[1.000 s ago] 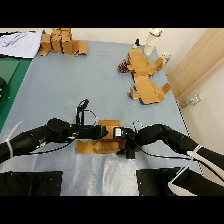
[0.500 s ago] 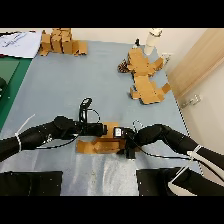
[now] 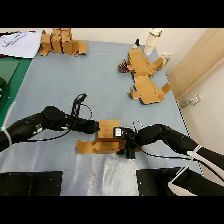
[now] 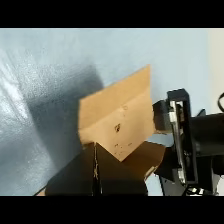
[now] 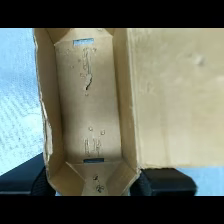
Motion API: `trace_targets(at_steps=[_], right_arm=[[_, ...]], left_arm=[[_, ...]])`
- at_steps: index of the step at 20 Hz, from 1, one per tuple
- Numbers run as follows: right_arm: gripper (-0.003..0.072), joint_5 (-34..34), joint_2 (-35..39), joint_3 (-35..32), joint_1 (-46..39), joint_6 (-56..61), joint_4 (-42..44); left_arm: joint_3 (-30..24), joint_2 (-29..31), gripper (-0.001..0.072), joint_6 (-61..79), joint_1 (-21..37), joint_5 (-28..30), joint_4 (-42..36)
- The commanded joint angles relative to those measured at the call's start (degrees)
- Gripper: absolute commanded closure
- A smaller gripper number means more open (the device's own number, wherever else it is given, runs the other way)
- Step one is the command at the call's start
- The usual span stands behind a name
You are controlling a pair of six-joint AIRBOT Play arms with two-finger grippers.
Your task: Fold the box.
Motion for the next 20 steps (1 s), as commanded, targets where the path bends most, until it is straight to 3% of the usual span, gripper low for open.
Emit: trace_targets(at_steps=[1,7,10,14,18,20], right_arm=[[0.0176,0.00,0.04,0.02,0.07,0.02,0.00],[0.0176,0.00,0.04,0.02,0.07,0.02,0.00],[0.0176,0.02,0.04,0.02,0.07,0.02,0.00],[0.0176,0.02,0.04,0.02,0.07,0.02,-0.13],[0.0176,0.02,0.04,0.02,0.07,0.02,-0.13],[0.0176,0.00,0.04,0.02,0.07,0.02,-0.15]], left_arm=[[0.33,5.88,0.0699,1.55,3.41,-0.15,3.41],[-3.52,15.15,0.0700,9.07,10.40,-6.60,5.97],[-6.45,19.12,0.0700,13.73,10.21,-11.32,11.61],[-7.17,21.16,0.0700,10.84,8.61,-19.34,7.41],[-8.76,18.93,0.0700,5.88,1.07,-10.38,-11.87],[-8.74,15.13,0.0700,5.88,-2.40,-7.43,-15.37]])
